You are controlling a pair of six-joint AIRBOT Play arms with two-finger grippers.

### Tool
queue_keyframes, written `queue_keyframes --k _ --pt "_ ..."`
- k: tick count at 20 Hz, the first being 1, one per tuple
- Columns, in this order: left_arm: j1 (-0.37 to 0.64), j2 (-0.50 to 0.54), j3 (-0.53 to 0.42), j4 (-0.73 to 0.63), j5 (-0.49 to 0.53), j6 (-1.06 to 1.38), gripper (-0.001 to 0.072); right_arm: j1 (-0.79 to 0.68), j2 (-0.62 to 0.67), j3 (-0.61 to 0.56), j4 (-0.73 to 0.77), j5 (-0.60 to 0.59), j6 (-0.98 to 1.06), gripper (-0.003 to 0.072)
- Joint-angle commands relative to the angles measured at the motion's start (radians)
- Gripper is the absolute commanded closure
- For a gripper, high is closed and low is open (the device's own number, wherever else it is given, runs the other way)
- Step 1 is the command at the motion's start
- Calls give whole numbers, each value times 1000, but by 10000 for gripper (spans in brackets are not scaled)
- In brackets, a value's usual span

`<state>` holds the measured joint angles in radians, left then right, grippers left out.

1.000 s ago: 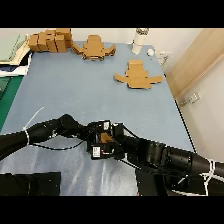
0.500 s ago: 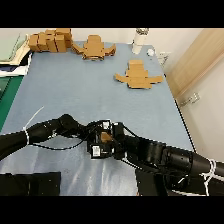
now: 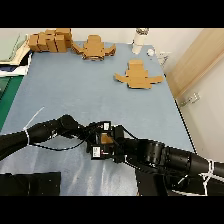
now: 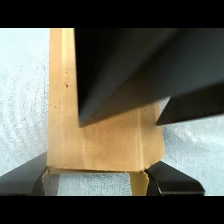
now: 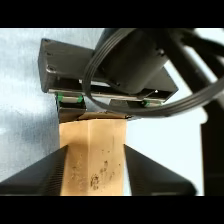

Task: Fold the box.

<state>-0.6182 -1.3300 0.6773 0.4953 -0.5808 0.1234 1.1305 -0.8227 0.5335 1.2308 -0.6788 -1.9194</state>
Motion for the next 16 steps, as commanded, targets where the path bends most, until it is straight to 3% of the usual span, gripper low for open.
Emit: queue_keyframes --k 1,12,16 --pt "1 0 0 -2 3 -1 298 -1 -1 -3 8 -21 18 81" --pt "1 0 0 -2 3 -1 298 -1 18 -12 -12 -69 94 95" --pt "1 0 0 -2 3 -1 298 0 101 -12 44 -83 94 94"
